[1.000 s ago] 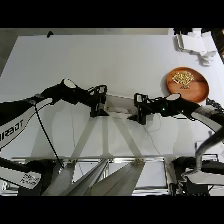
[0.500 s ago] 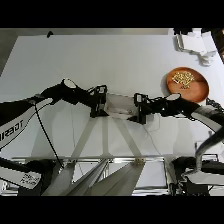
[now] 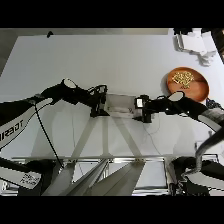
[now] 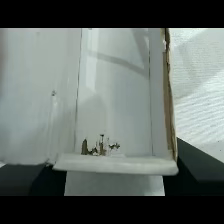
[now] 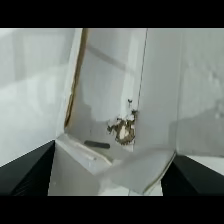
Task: Fold the box and place the chain.
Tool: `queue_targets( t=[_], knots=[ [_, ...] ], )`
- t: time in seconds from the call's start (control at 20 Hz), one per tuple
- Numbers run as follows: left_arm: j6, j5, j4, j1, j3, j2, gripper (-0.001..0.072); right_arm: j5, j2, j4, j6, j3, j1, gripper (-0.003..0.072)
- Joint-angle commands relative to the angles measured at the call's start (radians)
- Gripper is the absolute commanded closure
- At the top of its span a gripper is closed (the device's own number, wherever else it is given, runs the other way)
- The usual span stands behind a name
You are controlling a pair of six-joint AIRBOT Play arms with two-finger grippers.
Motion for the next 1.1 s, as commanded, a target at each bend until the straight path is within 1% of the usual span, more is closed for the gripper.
queue_targets(
  t=[0.0,0.2,0.35,0.5,0.55,0.6,0.7,0.8,0.85,0.95,1.05],
  knots=[
    [-0.003,-0.003,0.002,0.000,0.000,0.000,0.0389,-0.061,0.065,-0.103,0.072,0.001,0.000,-0.0028],
    [0.000,0.006,0.000,0.002,0.000,0.002,0.0389,-0.104,0.115,-0.235,0.148,0.001,0.000,-0.0028],
    [-0.008,0.043,0.000,0.002,0.000,0.012,0.0389,-0.105,0.132,-0.346,0.259,0.001,0.000,-0.0027],
    [-0.037,0.096,0.000,0.002,0.000,0.016,0.0389,-0.093,0.157,-0.391,0.372,0.001,0.000,0.0025],
    [-0.067,0.121,0.000,0.002,0.000,0.016,0.0389,-0.095,0.169,-0.393,0.404,0.001,0.000,0.0025],
    [-0.090,0.143,0.000,0.002,0.000,0.016,0.0389,-0.096,0.182,-0.393,0.445,0.001,0.000,0.0098],
    [-0.105,0.158,0.000,0.003,0.000,0.016,0.0389,-0.093,0.194,-0.378,0.544,0.001,0.000,0.0416],
    [-0.105,0.155,0.000,0.002,0.000,0.016,0.0389,-0.091,0.194,-0.352,0.599,0.001,0.000,0.0618],
    [-0.105,0.155,0.000,0.000,0.000,0.016,0.0389,-0.082,0.194,-0.333,0.625,0.001,0.000,0.0677],
    [-0.105,0.155,0.000,0.000,0.000,0.016,0.0389,-0.054,0.194,-0.268,0.688,0.001,0.000,0.0678],
    [-0.105,0.155,0.000,0.000,0.000,0.015,0.0389,0.013,0.194,-0.208,0.752,0.001,0.000,0.0679]
  ],
)
